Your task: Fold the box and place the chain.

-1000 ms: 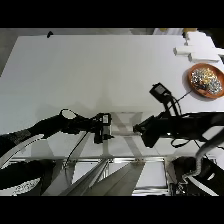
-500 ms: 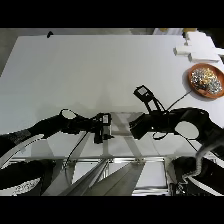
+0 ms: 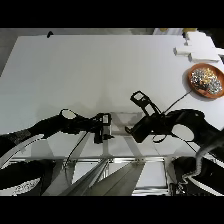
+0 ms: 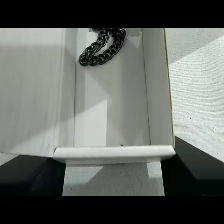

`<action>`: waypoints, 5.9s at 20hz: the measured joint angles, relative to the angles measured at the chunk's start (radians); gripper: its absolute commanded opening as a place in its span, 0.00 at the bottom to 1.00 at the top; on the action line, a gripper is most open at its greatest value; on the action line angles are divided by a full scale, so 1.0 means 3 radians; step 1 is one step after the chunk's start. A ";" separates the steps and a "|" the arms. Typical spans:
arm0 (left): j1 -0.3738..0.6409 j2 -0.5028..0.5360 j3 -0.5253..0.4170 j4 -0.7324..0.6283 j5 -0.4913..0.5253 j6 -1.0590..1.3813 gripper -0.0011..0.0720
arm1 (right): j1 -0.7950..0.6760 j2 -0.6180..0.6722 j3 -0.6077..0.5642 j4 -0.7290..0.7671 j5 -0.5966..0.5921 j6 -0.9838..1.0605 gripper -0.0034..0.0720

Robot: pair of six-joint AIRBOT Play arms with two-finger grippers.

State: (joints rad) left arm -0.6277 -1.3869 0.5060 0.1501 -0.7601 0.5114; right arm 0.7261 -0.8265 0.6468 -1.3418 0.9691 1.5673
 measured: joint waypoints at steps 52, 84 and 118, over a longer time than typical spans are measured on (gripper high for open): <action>0.0000 0.0000 0.0000 -0.0001 0.0000 0.0000 0.39 | -0.0888 0.0193 -0.0422 -0.0440 0.0320 0.0276 0.07; 0.0000 0.0000 0.0000 -0.0001 0.0000 0.0001 0.39 | -0.0543 -0.0003 0.0174 0.1321 0.0067 -0.1270 0.07; 0.0000 0.0000 0.0000 0.0000 0.0000 0.0000 0.39 | -0.1064 -0.0757 -0.0186 -0.0334 -0.0009 0.0474 0.39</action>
State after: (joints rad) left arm -0.6277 -1.3869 0.5060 0.1501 -0.7601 0.5114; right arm 0.4068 -1.0534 0.5911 -1.4422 0.9665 1.7096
